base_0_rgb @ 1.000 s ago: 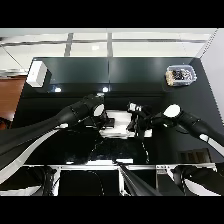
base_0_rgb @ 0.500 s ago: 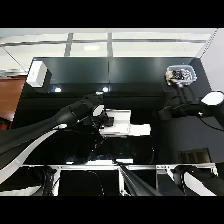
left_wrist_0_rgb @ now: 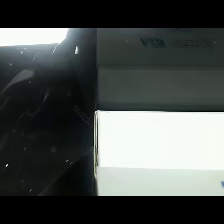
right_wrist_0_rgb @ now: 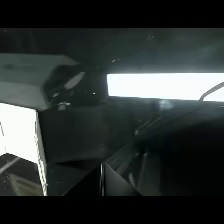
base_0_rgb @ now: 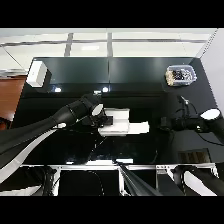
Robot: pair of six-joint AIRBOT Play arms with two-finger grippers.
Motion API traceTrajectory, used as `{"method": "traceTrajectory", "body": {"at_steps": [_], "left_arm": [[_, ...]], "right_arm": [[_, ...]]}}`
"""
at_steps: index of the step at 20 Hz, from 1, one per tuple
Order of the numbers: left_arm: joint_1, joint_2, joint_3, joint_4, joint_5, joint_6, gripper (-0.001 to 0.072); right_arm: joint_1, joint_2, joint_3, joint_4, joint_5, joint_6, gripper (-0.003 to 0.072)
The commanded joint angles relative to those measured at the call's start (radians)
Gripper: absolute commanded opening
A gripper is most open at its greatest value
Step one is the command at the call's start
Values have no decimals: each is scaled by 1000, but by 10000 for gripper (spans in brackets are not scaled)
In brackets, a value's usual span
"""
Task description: Fold the box and place the chain.
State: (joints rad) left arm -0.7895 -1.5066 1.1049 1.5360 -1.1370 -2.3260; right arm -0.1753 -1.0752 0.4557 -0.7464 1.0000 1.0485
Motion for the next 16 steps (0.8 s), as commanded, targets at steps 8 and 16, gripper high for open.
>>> {"method": "traceTrajectory", "body": {"at_steps": [8, 16], "left_arm": [[-2, 1, 1, -3, 2, -5, 23], [-1, 1, 1, -3, 10, -5, 23]], "right_arm": [[234, -156, 3, 384, -37, -127, 16], [255, -156, 82, 464, 126, -121, 495]]}}
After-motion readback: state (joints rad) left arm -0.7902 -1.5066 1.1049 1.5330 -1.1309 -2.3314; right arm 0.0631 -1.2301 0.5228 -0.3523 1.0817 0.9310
